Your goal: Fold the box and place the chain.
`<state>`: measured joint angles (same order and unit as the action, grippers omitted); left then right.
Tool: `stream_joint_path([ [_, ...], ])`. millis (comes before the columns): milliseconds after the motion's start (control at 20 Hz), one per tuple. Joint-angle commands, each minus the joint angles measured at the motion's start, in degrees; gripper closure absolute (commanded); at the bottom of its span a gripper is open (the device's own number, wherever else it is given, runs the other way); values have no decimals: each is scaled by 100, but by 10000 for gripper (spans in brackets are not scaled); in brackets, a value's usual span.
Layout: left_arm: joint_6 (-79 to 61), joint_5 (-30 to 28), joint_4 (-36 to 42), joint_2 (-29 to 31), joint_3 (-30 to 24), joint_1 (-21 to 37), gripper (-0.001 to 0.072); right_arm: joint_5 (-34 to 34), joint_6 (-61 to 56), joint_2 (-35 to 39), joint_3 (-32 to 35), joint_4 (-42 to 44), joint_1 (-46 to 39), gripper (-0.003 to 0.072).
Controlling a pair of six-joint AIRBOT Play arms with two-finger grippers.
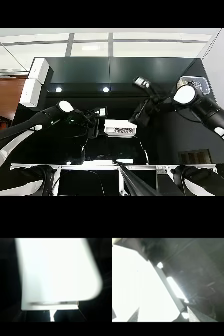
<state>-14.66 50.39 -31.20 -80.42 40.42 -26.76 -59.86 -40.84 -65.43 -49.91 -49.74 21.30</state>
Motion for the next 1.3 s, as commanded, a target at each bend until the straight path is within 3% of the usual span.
stream_joint_path([
  [0,2,-44,11,-2,4,-2,366,474,1139,46,382,-111,321,-24],
  [200,2,-42,11,-2,4,-2,366,706,1729,46,494,-146,557,-24],
  [500,2,-39,11,-2,4,-2,366,-9,1816,52,485,-144,667,-3],
  [1050,0,-39,11,-2,4,-2,366,660,1526,55,485,-140,702,-3],
  [1100,2,-39,11,-2,4,-2,366,680,1513,63,479,-140,702,59],
  [1250,2,-39,11,-2,4,-2,366,732,1434,85,400,-149,702,68],
])
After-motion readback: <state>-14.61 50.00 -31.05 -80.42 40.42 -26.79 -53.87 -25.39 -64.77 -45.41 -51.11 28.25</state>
